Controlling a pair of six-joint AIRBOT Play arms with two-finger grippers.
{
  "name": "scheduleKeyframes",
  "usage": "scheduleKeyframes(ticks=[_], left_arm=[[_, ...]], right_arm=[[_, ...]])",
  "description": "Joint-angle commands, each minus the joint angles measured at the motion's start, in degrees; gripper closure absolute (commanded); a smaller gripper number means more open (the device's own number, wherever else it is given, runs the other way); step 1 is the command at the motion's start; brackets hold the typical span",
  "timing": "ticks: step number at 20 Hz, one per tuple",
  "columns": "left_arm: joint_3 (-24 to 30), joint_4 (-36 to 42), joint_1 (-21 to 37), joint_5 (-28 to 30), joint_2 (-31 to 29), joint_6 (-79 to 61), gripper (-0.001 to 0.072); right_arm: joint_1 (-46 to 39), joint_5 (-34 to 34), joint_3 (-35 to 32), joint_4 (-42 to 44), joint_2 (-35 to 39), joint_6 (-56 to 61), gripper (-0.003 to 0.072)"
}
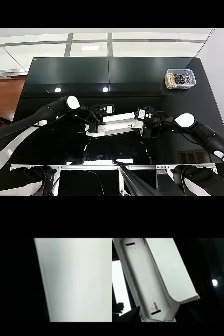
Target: Fold the box and place the chain.
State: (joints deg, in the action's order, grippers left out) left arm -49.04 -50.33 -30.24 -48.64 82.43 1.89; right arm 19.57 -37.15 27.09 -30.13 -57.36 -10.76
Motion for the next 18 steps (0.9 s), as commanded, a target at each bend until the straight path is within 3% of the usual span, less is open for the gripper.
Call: scheduleKeyframes(ticks=[1,9,15,18], left_arm=[[-0.1,-0.4,0.0,0.1,0.0,0.0,0.0684],[-0.1,-0.4,0.0,0.0,0.0,0.0,0.0684],[-0.1,-0.4,0.0,0.3,0.0,0.0,0.0684],[-0.1,-0.4,0.0,0.4,0.0,0.0,0.0684]], right_arm=[[-0.3,-2.9,0.0,3.3,0.0,-4.0,-0.0031],[-0.3,-0.8,0.0,7.6,-3.1,-8.5,-0.0031],[-0.2,-8.8,0.0,5.9,-5.9,-8.6,-0.0031],[0.8,-7.3,0.0,5.9,-8.8,-11.1,-0.0030]])
